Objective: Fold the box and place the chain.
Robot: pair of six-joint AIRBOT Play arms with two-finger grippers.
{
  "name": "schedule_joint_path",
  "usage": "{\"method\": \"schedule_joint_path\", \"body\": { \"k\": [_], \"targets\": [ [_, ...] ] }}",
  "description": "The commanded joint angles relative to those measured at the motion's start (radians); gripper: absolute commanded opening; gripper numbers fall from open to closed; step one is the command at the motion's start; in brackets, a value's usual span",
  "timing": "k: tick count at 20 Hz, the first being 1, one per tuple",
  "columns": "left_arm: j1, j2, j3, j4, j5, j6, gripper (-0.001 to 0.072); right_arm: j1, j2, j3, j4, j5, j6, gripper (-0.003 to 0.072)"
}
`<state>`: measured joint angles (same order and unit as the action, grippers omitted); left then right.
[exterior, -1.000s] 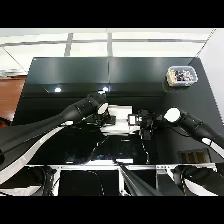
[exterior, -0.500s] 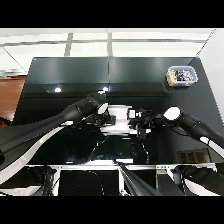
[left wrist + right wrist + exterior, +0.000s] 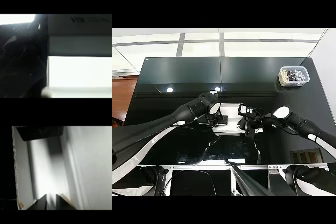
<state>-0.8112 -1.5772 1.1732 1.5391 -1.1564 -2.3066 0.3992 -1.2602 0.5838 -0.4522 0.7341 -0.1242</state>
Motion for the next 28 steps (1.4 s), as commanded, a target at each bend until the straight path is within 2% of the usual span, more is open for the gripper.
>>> {"method": "schedule_joint_path", "body": {
  "k": [1, 2, 3, 4, 6, 8, 10, 12, 14, 16, 18, 22, 25, 28],
  "targets": [
    [0.001, -0.001, 0.000, -0.006, -0.002, 0.002, 0.0030, 0.000, -0.002, 0.000, 0.008, 0.013, 0.030, 0.0251],
    [0.001, -0.001, 0.000, -0.006, 0.000, 0.002, 0.0030, 0.000, -0.002, 0.000, 0.007, 0.014, 0.042, 0.0391],
    [0.001, -0.001, 0.000, -0.006, 0.000, 0.002, 0.0030, -0.001, -0.002, 0.000, -0.006, 0.022, 0.068, 0.0226],
    [0.001, -0.001, 0.000, -0.006, 0.000, 0.003, 0.0029, -0.002, 0.003, 0.001, -0.031, 0.037, 0.093, 0.0004],
    [0.002, -0.001, 0.001, -0.006, -0.001, 0.003, 0.0030, -0.003, 0.044, 0.002, -0.103, 0.063, 0.275, 0.0013],
    [0.009, -0.001, 0.001, -0.006, -0.004, 0.003, 0.0030, -0.043, 0.124, 0.032, -0.293, 0.129, 0.581, 0.0013],
    [0.016, -0.001, 0.001, -0.006, -0.003, 0.003, 0.0030, -0.140, 0.208, 0.061, -0.519, 0.203, 0.846, 0.0013],
    [0.020, -0.001, 0.001, -0.006, -0.003, 0.003, 0.0030, -0.287, 0.245, 0.061, -0.637, 0.228, 1.131, 0.0013],
    [0.019, -0.001, 0.001, -0.007, -0.003, 0.003, 0.0030, -0.463, 0.230, 0.050, -0.559, 0.273, 1.284, 0.0013],
    [0.019, -0.001, 0.001, -0.007, 0.001, 0.003, 0.0030, -0.606, 0.203, 0.011, -0.376, 0.306, 1.279, 0.0013],
    [0.019, -0.001, 0.001, -0.007, 0.004, 0.003, 0.0030, -0.669, 0.161, -0.023, -0.300, 0.322, 1.276, 0.0013],
    [0.019, -0.001, 0.001, -0.008, 0.004, 0.003, 0.0030, -0.594, 0.035, -0.041, -0.238, 0.367, 1.270, 0.0013],
    [0.019, -0.001, 0.001, -0.007, 0.005, 0.003, 0.0030, -0.461, -0.053, -0.041, -0.177, 0.328, 1.267, 0.0014],
    [0.019, -0.001, 0.001, -0.007, 0.008, 0.003, 0.0030, -0.355, -0.083, -0.039, -0.050, 0.312, 1.104, 0.0014]
  ]
}}
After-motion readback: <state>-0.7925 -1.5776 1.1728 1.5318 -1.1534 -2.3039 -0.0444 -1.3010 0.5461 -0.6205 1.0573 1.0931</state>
